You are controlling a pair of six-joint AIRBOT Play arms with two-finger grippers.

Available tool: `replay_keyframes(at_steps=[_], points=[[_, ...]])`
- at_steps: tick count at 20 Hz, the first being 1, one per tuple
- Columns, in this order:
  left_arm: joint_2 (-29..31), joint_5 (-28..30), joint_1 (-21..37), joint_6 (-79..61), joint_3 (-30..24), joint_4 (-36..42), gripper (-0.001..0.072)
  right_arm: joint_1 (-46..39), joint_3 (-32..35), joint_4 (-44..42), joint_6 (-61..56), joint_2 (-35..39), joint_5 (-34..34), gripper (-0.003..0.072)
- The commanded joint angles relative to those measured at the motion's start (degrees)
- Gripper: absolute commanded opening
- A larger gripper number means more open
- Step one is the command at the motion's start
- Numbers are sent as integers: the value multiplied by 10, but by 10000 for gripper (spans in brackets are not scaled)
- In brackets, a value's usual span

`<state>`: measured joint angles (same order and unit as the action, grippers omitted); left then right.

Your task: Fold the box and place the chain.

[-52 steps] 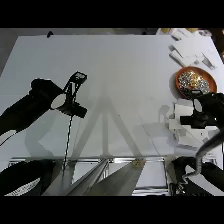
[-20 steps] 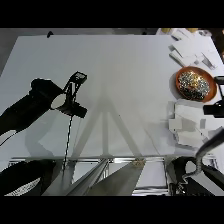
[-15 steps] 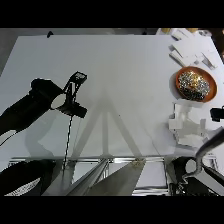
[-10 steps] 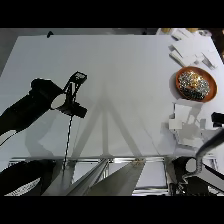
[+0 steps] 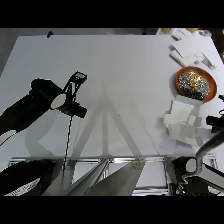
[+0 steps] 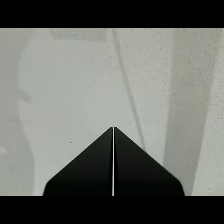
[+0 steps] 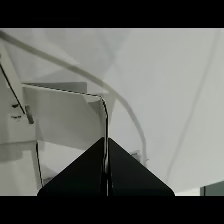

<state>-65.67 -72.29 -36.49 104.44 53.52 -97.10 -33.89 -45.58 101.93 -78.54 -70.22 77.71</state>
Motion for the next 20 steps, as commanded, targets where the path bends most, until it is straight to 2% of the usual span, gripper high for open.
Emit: replay_keyframes(at_steps=[1, 4, 11, 14, 17, 18, 19, 20], points=[[0, 0, 0, 0, 0, 0, 9, 59, 0, -64, 23, 49, 9, 13], [0, 0, 0, 0, 0, 0, 9, 141, 21, -172, 54, 120, -11, 13], [0, 1, 0, 0, 0, 0, 9, 334, 162, -322, 52, 306, -168, 13], [-1, 86, 0, -1, -1, -4, 8, 393, 177, -328, 49, 318, -162, 13], [-5, 133, 0, 15, -1, 0, 11, 431, 177, -328, 48, 318, -157, 13], [-11, 142, 0, -1, -3, -2, 76, 439, 177, -328, 48, 318, -159, 14], [-19, 168, 0, -45, -5, 8, 275, 443, 177, -328, 49, 318, -161, 14], [-28, 189, 1, -85, -5, 30, 288, 444, 177, -329, 48, 318, -161, 14]])
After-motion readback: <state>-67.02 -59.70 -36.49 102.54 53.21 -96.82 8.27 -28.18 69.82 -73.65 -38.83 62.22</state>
